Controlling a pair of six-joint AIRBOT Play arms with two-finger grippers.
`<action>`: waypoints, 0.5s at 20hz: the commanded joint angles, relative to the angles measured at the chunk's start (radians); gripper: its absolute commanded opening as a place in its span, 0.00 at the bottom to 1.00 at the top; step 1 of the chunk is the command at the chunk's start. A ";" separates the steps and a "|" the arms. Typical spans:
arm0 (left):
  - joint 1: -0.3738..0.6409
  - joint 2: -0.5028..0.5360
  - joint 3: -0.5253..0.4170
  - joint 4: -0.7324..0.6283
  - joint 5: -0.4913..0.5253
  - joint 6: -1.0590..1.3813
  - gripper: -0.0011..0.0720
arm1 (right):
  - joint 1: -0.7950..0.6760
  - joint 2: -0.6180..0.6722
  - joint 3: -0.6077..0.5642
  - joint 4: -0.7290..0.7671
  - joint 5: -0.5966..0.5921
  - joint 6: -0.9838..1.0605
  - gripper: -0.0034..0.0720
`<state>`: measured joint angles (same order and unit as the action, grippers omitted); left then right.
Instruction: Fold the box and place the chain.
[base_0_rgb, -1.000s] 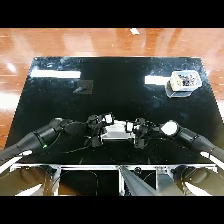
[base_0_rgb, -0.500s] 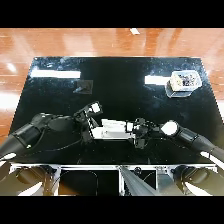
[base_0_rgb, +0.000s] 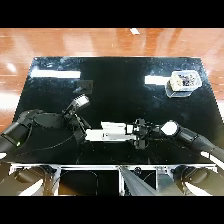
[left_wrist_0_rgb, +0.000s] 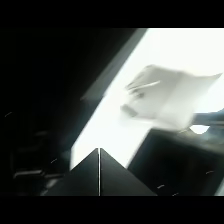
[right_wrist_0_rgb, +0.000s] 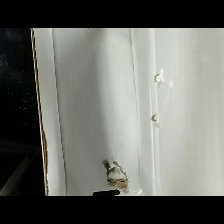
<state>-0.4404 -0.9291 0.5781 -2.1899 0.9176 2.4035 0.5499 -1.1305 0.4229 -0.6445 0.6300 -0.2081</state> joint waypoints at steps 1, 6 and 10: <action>-0.050 0.027 -0.001 -0.101 -0.039 0.035 0.04 | 0.001 0.000 0.000 -0.003 0.002 -0.001 0.71; -0.158 0.051 -0.009 -0.126 -0.164 0.027 0.04 | 0.001 0.000 0.000 -0.003 0.002 -0.001 0.71; -0.195 0.051 -0.042 -0.172 -0.332 0.024 0.04 | 0.001 0.000 0.000 -0.003 0.002 -0.001 0.71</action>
<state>-0.6044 -0.8803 0.5537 -2.3272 0.7116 2.4302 0.5499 -1.1305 0.4229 -0.6479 0.6319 -0.2089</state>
